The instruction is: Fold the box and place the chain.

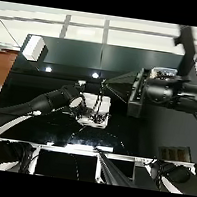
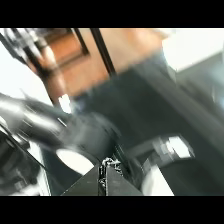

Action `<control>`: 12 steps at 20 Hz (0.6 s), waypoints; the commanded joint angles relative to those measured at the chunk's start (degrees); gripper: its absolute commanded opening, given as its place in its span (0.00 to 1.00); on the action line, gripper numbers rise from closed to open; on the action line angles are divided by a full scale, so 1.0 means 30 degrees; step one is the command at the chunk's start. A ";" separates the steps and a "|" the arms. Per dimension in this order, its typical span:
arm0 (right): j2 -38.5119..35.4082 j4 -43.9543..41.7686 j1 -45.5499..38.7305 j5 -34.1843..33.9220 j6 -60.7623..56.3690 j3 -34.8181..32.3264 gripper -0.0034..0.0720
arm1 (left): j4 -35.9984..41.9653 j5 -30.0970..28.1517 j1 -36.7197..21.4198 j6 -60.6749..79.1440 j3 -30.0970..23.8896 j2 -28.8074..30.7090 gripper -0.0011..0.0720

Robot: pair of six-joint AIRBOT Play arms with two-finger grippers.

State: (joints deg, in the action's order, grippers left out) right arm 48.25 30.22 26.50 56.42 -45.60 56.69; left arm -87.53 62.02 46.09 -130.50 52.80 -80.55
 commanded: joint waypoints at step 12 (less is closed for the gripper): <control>0.4073 0.5231 0.0539 0.1282 -0.0656 -0.1552 0.82 | -0.0007 0.0000 -0.0007 0.0000 0.0015 -0.0007 0.06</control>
